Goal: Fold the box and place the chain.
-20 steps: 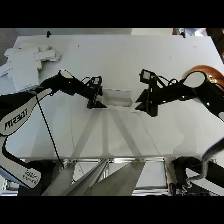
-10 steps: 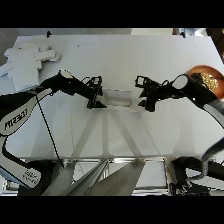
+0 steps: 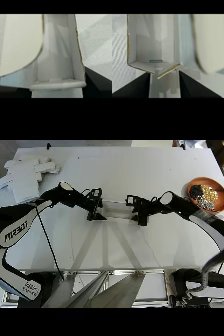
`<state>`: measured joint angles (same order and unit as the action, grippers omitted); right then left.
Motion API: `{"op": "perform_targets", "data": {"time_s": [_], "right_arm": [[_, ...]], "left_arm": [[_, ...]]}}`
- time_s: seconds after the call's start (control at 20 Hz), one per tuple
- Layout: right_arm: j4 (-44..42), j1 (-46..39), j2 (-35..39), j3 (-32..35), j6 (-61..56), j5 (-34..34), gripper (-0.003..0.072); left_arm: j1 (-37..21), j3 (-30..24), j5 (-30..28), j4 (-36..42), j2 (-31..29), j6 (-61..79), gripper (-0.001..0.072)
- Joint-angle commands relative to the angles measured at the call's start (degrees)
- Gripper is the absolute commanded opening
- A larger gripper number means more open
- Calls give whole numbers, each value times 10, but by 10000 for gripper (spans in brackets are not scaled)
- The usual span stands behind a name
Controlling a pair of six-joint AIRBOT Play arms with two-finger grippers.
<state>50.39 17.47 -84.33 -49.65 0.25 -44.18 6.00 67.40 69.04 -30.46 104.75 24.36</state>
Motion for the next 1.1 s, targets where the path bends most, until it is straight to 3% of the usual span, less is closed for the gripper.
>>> {"op": "perform_targets", "data": {"time_s": [0.0,0.2,0.7,0.75,0.8,0.85,0.9,1.0,1.05], "right_arm": [[-12,3,-3,0,24,-23,311],[-35,3,-3,0,34,-24,223],[-112,3,-3,0,78,-12,212],[-123,3,-3,0,78,-12,220],[-136,3,-3,0,78,-12,293],[-144,3,-3,0,78,-12,420],[-147,3,-3,0,78,-12,462],[-146,3,-3,0,78,-12,459],[-146,3,-3,0,77,-12,400]], "left_arm": [[-1,0,0,0,0,0,505],[-1,0,0,0,0,0,505],[-1,0,0,0,0,0,505],[-1,0,0,0,0,0,505],[-1,0,0,0,0,0,505],[-1,0,0,0,0,0,505],[-1,0,0,0,0,0,505],[-1,0,0,0,0,0,505],[-1,0,0,0,0,0,505]]}}
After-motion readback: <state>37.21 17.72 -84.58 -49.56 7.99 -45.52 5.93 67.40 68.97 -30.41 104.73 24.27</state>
